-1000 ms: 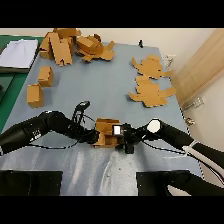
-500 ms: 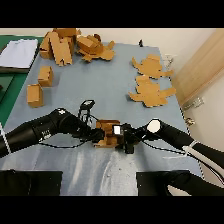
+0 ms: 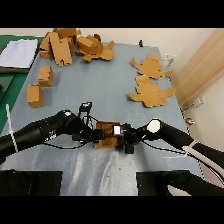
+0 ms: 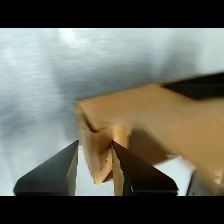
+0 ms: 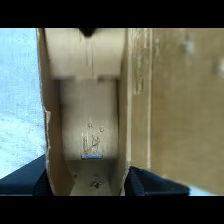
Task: Fold the box.
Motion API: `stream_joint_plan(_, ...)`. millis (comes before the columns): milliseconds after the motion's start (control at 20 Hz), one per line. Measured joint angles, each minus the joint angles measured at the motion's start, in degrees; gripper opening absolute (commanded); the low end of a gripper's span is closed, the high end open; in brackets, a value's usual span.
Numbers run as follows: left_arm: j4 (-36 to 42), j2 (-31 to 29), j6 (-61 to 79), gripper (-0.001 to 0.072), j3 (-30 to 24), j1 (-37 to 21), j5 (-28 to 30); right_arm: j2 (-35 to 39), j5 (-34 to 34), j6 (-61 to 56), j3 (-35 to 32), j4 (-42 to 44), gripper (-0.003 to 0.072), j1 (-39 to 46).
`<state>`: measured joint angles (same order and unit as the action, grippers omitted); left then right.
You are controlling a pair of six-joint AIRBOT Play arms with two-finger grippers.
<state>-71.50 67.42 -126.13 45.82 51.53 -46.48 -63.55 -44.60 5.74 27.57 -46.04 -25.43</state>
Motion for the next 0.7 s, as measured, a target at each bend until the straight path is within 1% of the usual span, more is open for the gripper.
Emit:
stream_joint_plan(200,-7.41,0.90,-10.67,0.0289,1.73,2.82,-1.70,0.00,0.00,0.07,0.00,0.00,0.0459,0.00)
stream_joint_plan(300,-9.84,1.11,-14.45,0.0289,2.25,3.48,-2.21,0.00,0.00,-0.17,-0.02,0.20,0.0459,0.00)
stream_joint_plan(550,-14.62,1.64,-20.04,0.0289,4.11,4.98,-2.49,0.00,0.02,0.07,-0.02,0.00,0.0459,0.00)
stream_joint_plan(700,-15.80,1.77,-21.42,0.0289,5.25,5.44,-2.97,0.00,0.00,0.04,-0.02,0.00,0.0459,0.00)
